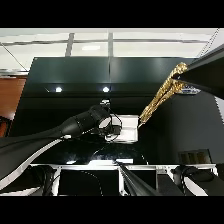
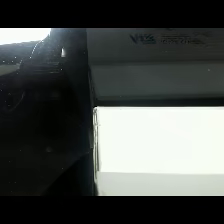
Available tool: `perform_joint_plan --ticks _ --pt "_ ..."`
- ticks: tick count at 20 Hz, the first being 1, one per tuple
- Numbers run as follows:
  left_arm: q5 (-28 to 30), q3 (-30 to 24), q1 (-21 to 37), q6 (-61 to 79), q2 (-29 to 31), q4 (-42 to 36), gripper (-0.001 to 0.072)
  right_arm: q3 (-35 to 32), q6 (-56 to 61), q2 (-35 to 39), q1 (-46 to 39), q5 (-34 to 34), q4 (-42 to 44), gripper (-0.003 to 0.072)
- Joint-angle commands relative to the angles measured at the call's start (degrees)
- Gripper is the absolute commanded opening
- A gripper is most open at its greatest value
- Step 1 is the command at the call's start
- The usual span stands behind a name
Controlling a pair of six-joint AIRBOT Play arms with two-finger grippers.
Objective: Fold the box and place the chain.
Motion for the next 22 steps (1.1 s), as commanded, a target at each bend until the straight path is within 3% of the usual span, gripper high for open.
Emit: perform_joint_plan --ticks 1,7,15,22 --pt "0.0 0.0 0.0 0.0 0.0 0.0 0.0026 0.0 0.7 0.0 0.2 -4.4 1.7 0.0003" --pt "0.0 0.0 0.0 0.0 0.0 0.0 0.0026 0.0 0.7 0.0 0.2 -10.5 10.2 0.0004" --pt "0.0 0.0 0.0 0.0 0.0 0.0 0.0026 0.0 0.7 0.0 0.2 -12.9 10.2 0.0004" --pt "0.0 0.0 0.0 0.0 0.0 0.0 0.0026 -2.8 1.2 0.0 0.2 -0.5 4.5 0.0004"
